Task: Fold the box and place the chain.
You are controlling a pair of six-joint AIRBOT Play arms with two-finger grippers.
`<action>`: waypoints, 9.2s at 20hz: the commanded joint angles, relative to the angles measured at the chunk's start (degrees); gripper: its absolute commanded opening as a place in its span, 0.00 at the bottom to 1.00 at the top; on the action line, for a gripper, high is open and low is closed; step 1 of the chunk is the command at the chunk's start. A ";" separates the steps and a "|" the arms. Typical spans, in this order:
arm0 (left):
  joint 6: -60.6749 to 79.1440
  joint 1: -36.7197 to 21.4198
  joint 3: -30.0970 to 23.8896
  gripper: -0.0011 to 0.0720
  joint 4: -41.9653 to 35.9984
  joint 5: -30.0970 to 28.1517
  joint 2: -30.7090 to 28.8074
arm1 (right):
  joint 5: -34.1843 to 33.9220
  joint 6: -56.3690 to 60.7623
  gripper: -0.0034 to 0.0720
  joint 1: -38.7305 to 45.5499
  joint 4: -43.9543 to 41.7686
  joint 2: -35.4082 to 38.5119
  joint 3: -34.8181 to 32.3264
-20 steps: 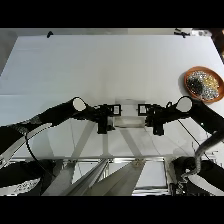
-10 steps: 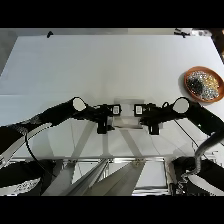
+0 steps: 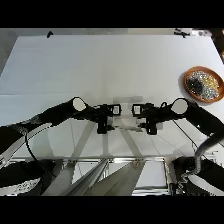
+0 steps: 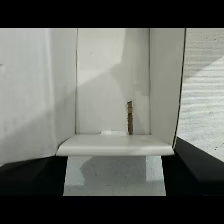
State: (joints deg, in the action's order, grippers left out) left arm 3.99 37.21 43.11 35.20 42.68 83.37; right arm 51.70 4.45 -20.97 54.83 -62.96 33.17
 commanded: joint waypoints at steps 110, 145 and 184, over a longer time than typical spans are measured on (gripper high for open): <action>0.00 0.02 0.07 0.03 0.02 0.02 0.02 | 1.68 70.03 0.76 5.42 -2.97 6.97 -4.13; 0.00 0.02 0.07 0.03 0.02 0.02 0.00 | 0.63 112.39 0.31 -16.59 29.00 -7.69 6.23; 0.00 0.02 0.07 0.03 0.02 0.02 0.02 | 3.19 113.72 0.06 -17.90 36.83 -15.56 10.10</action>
State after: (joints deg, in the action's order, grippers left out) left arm 3.86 37.28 43.11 35.11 42.68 83.44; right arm 55.33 118.34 -38.24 91.48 -77.58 43.42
